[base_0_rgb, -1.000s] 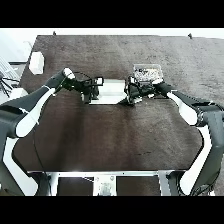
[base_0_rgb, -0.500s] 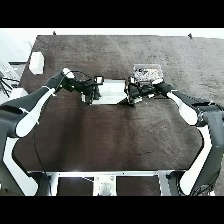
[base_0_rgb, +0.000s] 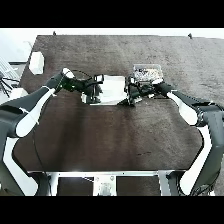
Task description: Fold the box and place the chain.
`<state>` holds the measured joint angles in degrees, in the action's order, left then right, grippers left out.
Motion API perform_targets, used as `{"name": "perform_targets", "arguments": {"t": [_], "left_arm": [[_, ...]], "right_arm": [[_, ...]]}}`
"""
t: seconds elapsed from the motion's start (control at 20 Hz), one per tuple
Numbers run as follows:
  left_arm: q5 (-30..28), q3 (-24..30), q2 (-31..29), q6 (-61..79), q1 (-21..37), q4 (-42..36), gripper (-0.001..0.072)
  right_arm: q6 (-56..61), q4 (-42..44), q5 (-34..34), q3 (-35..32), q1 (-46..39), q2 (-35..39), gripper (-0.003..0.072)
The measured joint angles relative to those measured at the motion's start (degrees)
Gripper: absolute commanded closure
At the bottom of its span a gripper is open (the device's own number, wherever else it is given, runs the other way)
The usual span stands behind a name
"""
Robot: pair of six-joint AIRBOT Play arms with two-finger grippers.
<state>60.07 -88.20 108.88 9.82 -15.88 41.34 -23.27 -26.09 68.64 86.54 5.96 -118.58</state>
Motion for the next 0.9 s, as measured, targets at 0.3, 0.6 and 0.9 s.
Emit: {"name": "perform_targets", "arguments": {"t": [0.3, 0.6, 0.9], "left_arm": [[-0.11, 0.76, 0.00, -1.16, 0.02, -0.15, 0.0040], [-0.09, 0.94, 0.00, -1.42, 0.02, -0.11, 0.0042], [0.52, 1.03, 0.09, -1.55, 0.07, 1.11, 0.0558]], "right_arm": [[0.04, 0.00, -0.02, 0.00, 0.00, 0.00, 0.0249], [0.09, 0.04, -0.07, 0.00, 0.00, 0.00, 0.0249], [0.17, 0.17, -0.20, 0.00, 0.00, 0.00, 0.0249]]}}
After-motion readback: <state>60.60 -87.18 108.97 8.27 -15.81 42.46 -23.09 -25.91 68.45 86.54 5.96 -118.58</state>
